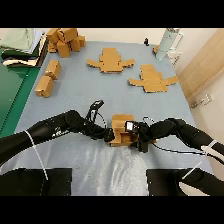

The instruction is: Fold the box.

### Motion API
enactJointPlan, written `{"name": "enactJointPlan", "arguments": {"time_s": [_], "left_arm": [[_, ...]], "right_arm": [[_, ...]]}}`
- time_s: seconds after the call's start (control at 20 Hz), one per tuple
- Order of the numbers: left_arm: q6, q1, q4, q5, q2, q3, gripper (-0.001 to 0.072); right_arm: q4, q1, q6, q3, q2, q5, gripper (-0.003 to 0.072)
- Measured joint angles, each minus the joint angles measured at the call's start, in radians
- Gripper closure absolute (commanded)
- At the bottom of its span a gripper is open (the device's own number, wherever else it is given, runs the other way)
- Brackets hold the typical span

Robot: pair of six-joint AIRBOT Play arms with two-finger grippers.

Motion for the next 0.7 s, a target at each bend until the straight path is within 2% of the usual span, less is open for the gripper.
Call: {"name": "enactJointPlan", "arguments": {"time_s": [0.3, 0.7], "left_arm": [[-0.323, -0.093, 0.330, -0.060, -0.068, 0.121, 0.0151], [-0.491, -0.171, 0.428, -0.140, -0.175, 0.252, 0.0159]], "right_arm": [[0.000, 0.000, 0.000, 0.000, 0.000, 0.000, 0.0212], [0.000, 0.000, 0.000, 0.000, 0.000, 0.000, 0.0212]]}}
